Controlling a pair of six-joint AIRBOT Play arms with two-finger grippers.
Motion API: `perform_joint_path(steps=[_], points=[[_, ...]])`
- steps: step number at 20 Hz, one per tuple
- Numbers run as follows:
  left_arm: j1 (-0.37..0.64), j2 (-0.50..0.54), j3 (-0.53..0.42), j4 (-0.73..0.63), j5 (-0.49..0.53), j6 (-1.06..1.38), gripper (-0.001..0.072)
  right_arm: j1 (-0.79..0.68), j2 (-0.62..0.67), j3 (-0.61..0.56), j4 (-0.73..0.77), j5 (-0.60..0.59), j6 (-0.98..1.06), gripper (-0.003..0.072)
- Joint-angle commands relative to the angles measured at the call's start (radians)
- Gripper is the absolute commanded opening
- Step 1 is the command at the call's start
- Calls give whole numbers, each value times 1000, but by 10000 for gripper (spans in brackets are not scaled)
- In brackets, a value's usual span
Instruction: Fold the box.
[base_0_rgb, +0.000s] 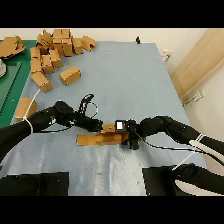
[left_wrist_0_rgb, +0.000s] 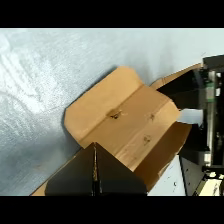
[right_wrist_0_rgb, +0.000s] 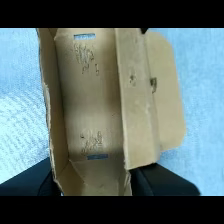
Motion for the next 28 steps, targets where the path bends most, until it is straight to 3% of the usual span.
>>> perform_joint_path(steps=[1, 8, 12, 15, 17, 21, 26, 27, 28], points=[[0, -36, 32, 49, -34, -53, 9, 0, 0, 0, 1, 0, 0, 508], [17, -31, 104, 34, -30, 148, 9, 0, 0, 0, 1, 0, 0, 508], [162, 42, 105, 34, -27, 273, 9, 0, 0, 0, 1, 0, 1, 508], [254, 103, 103, 70, -151, 529, 9, 0, 0, 0, 1, 0, 1, 508], [266, 126, 98, 106, -193, 576, 8, 0, 0, 0, 1, 0, 1, 508], [169, 184, 57, 325, -190, 602, 6, 0, 0, 0, 1, 0, 0, 508], [-20, 323, -98, 465, -110, 671, 11, 0, 0, 0, 1, 0, 1, 509], [-34, 323, -115, 473, -99, 672, 53, 0, 0, 0, 1, 1, 1, 509], [-41, 316, -124, 472, -99, 673, 474, 0, 0, 0, 1, 0, 1, 508]])
